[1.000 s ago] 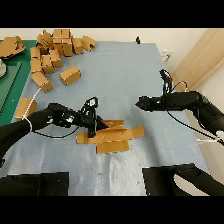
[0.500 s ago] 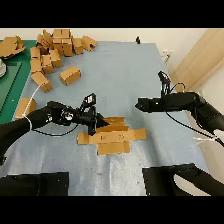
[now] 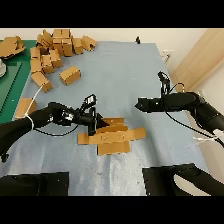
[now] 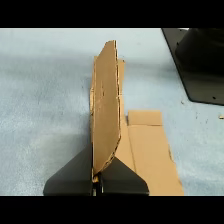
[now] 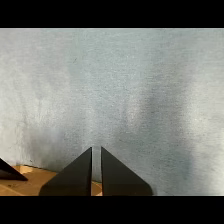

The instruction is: Fold the box.

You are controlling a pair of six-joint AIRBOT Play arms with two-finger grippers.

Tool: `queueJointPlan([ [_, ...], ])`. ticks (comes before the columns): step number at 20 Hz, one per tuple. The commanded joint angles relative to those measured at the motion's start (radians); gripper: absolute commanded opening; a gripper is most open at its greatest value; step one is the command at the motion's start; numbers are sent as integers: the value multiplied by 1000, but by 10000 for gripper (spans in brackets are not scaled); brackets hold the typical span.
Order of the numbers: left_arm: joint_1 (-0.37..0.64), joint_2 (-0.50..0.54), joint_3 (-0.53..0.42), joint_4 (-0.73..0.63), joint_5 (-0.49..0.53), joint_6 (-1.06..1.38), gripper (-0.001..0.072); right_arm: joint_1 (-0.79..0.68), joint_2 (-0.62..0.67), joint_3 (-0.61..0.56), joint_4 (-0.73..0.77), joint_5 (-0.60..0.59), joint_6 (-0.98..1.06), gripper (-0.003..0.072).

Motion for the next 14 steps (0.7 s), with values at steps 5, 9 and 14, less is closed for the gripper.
queueJointPlan([
  [5,1,-6,2,29,6,-17,10,1,-1,0,0,0,0,86],
  [9,-5,-4,2,52,7,-28,11,1,-1,0,0,0,0,86],
  [14,-18,-3,3,55,9,-27,10,1,-1,0,0,0,0,86],
])
